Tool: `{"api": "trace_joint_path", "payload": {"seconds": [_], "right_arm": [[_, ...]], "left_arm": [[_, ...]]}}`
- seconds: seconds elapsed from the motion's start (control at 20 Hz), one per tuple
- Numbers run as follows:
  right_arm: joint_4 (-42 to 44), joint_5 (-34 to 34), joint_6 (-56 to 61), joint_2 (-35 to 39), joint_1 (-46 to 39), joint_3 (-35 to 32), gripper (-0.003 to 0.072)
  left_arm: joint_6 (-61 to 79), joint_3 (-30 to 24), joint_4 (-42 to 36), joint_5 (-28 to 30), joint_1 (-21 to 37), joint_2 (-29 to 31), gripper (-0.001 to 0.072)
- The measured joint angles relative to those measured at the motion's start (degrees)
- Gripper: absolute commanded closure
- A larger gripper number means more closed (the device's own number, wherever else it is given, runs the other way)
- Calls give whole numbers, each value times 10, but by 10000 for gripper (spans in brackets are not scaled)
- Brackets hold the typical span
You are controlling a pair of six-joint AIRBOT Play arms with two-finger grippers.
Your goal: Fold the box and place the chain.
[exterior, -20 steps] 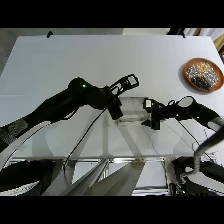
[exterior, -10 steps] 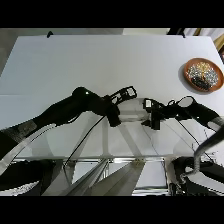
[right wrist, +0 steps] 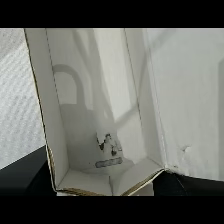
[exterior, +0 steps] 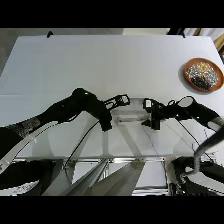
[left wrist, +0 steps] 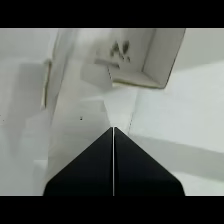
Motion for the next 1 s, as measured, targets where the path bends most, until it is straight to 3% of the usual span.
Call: {"api": "trace_joint_path", "payload": {"seconds": [0.1,0.55,1.0], "right_arm": [[0,0,0,0,0,0,394],[0,0,0,0,0,0,394],[0,0,0,0,0,0,394]], "left_arm": [[27,-17,-6,12,6,-1,707],[113,-36,-38,-61,20,2,706],[137,-49,-65,-88,38,3,702]]}}
